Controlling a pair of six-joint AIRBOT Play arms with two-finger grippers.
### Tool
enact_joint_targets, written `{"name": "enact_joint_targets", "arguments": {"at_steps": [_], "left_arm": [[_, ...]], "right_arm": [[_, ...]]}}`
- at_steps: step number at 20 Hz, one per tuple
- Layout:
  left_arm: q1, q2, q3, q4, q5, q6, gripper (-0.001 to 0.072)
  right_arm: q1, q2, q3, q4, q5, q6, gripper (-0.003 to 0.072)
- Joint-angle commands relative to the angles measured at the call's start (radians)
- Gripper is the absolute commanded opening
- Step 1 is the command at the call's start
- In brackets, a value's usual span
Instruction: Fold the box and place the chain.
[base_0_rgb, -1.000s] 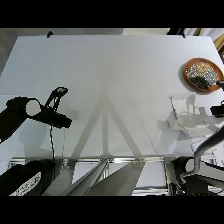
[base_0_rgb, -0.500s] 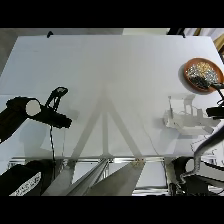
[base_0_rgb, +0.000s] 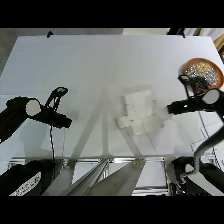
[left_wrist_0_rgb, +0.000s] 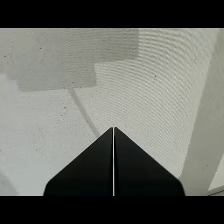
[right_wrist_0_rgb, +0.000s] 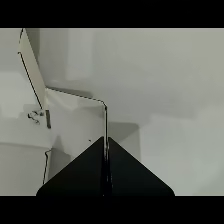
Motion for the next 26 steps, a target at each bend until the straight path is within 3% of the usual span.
{"name": "enact_joint_targets", "arguments": {"at_steps": [1,5,7,11,16,17,19,20,26], "left_arm": [[-0.001,-0.001,0.000,0.000,0.000,0.000,0.0009],[-0.001,-0.001,0.000,0.000,0.002,0.001,0.0009],[0.000,-0.001,0.000,0.000,0.004,0.000,0.0009],[-0.001,-0.001,0.000,-0.027,0.000,0.000,0.0009],[-0.001,-0.001,0.000,-0.050,0.053,0.008,0.0010],[-0.001,-0.001,0.000,-0.063,0.073,0.008,0.0066],[-0.001,-0.001,0.000,-0.081,0.097,0.008,0.0463],[-0.001,-0.001,0.000,-0.090,0.107,0.009,0.0541],[0.043,-0.002,0.064,-0.294,0.132,0.302,0.0565]], "right_arm": [[0.302,0.084,-0.075,0.046,-0.231,0.231,0.0006],[0.533,0.084,-0.076,-0.166,-0.412,0.620,0.0006],[0.603,0.084,-0.076,-0.289,-0.436,0.761,0.0006],[0.631,0.084,-0.076,-0.344,-0.365,0.808,0.0008],[0.631,0.084,-0.076,-0.344,-0.365,0.807,0.0009],[0.631,0.084,-0.076,-0.344,-0.366,0.807,0.0009],[0.631,0.084,-0.076,-0.343,-0.366,0.808,0.0009],[0.631,0.084,-0.076,-0.343,-0.366,0.808,0.0009],[0.631,0.084,-0.076,-0.320,-0.366,0.807,0.0010]]}}
